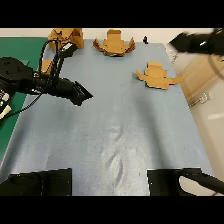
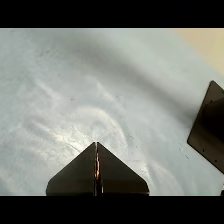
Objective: Fold the box.
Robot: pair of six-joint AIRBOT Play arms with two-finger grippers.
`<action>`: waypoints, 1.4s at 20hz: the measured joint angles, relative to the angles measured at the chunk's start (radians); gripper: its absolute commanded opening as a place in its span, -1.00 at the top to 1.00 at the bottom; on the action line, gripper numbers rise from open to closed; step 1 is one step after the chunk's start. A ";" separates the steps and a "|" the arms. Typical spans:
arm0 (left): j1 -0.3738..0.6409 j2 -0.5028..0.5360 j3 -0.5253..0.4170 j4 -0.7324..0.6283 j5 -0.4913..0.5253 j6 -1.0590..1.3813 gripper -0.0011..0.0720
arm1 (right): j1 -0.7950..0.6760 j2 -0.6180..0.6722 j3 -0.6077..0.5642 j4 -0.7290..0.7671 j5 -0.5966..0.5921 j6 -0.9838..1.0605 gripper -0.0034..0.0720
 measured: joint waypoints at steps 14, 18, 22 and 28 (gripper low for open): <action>0.001 -0.001 0.000 0.089 0.165 0.004 0.93 | -0.504 -0.904 0.467 0.318 -0.185 0.154 -0.51; 0.001 -0.001 0.000 0.105 0.185 0.003 0.93 | -0.491 -0.970 0.479 0.346 -0.149 0.126 -0.51; 0.001 -0.001 0.000 0.110 0.180 0.003 0.93 | -0.451 -1.001 0.481 0.358 -0.066 0.092 0.05; 0.001 -0.001 0.000 0.114 0.156 0.003 0.93 | -0.391 -1.022 0.481 0.362 0.015 0.070 0.90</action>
